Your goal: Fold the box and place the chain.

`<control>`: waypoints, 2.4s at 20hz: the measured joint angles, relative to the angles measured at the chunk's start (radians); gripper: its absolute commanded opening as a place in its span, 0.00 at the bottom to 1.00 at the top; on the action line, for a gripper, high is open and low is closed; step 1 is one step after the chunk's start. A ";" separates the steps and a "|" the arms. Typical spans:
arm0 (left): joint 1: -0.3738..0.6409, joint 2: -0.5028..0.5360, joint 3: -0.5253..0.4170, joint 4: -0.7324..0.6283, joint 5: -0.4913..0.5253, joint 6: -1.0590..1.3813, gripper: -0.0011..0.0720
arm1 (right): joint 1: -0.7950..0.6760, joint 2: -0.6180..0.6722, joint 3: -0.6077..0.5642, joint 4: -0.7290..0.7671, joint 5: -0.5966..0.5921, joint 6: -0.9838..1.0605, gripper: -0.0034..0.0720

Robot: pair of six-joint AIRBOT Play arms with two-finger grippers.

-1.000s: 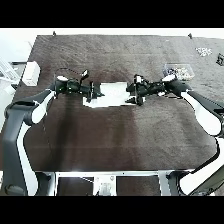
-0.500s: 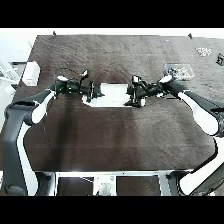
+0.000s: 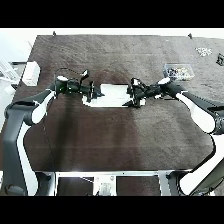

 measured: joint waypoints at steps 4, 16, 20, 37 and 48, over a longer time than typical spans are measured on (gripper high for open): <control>0.000 0.000 0.000 0.000 0.000 0.000 0.05 | -0.002 -0.007 0.002 0.003 0.003 -0.026 0.86; 0.000 0.000 0.000 0.000 0.000 0.000 0.05 | -0.003 -0.079 0.063 0.046 0.098 -0.070 0.86; 0.000 0.000 0.000 0.000 0.000 0.000 0.05 | -0.002 -0.095 0.078 0.059 0.121 -0.074 0.86; 0.000 0.000 0.000 -0.003 0.001 0.000 0.05 | -0.010 -0.145 0.165 0.019 0.180 -0.042 0.86; 0.000 0.000 0.000 -0.007 0.000 0.000 0.05 | -0.008 -0.166 0.202 0.000 0.187 -0.007 0.86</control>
